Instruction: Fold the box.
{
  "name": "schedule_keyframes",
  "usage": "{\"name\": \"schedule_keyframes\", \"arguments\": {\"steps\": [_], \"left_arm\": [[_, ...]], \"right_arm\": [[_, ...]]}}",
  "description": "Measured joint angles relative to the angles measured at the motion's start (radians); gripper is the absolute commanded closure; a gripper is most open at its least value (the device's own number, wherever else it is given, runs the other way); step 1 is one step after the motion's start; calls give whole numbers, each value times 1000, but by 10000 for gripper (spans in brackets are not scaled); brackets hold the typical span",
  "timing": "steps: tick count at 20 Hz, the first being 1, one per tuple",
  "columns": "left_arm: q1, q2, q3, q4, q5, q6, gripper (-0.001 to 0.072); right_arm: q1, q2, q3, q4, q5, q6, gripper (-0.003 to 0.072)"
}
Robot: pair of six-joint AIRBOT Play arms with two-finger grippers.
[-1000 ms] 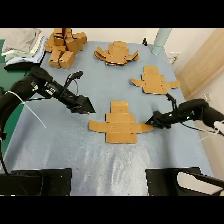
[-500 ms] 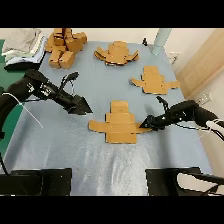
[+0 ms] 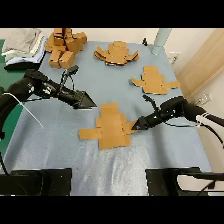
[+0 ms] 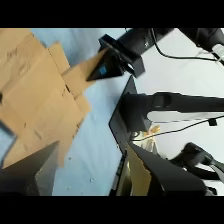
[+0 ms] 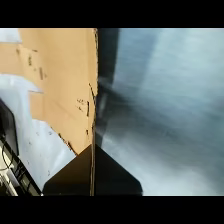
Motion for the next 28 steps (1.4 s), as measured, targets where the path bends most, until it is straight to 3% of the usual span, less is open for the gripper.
{"name": "schedule_keyframes", "arguments": {"steps": [4,8,16,17,18,19,23,28], "left_arm": [[-4,-16,0,85,56,18,81],[-6,-99,0,158,90,-8,81],[-109,-361,105,-5,126,102,82],[-128,-385,130,-24,123,115,102],[-143,-403,153,-34,117,123,225],[-156,-419,178,-42,106,131,258],[-174,-449,238,-50,24,152,258],[-165,-459,260,35,-62,142,260]], "right_arm": [[69,161,-115,16,92,-32,685],[95,274,-195,19,172,-43,685],[105,319,-224,19,200,-45,685],[105,320,-225,19,200,-42,684],[105,321,-225,20,200,-41,685],[105,321,-225,19,200,-39,685],[105,322,-226,16,194,-31,685],[105,322,-225,12,189,-30,685]]}}
